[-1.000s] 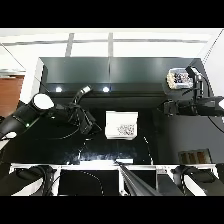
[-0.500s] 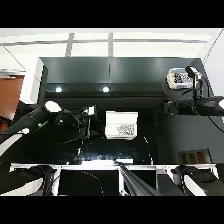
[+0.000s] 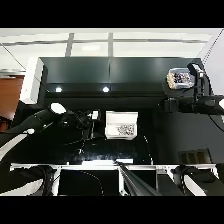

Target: Fold the box and place the chain.

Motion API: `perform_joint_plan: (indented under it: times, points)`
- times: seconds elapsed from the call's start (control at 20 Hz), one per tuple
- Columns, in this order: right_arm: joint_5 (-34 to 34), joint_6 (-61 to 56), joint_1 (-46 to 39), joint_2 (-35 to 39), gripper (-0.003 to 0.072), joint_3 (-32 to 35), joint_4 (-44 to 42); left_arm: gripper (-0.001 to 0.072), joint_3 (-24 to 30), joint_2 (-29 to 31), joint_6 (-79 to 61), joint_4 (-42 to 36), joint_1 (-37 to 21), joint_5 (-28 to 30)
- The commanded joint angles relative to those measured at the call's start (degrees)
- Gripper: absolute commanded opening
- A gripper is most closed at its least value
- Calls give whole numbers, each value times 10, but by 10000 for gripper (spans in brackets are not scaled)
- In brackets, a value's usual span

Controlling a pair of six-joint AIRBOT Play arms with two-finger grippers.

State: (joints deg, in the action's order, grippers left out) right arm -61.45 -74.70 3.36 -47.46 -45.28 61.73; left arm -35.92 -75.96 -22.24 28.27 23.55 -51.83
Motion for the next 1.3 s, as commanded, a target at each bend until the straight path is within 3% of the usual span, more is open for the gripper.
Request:
perform_joint_plan:
  times: [0.0, 0.25, 0.45, 0.55, 0.6, 0.65, 0.85, 1.05, 1.15, 1.25]
  points:
    - [3, 2, 0, 0, 411, 0, 6, 714, -3, -2, 17, -5, 19, 23]
    - [2, 2, 0, 0, 410, 0, 12, 714, -12, -10, 57, -6, 55, 70]
    - [2, 2, 0, 0, 410, 0, 12, 681, -16, -13, 60, 1, 57, 65]
    - [3, 2, 0, 0, 411, 0, 16, 425, -16, -13, 60, 2, 58, 65]
    - [5, 2, 0, 0, 434, 0, 23, 365, -16, -13, 60, 2, 58, 65]
    - [11, 2, 0, 0, 697, 0, 27, 366, -16, -13, 61, 2, 58, 66]
    - [68, 29, 3, -23, 707, 0, -16, 366, -16, -13, 61, 2, 58, 66]
    - [116, 110, 68, -104, 706, 0, -97, 366, -16, -13, 61, 2, 58, 66]
    - [130, 202, 102, -140, 705, -1, -124, 366, -16, -13, 61, 2, 58, 66]
    - [96, 346, 133, -155, 706, -1, -130, 366, -16, -13, 61, 2, 58, 66]
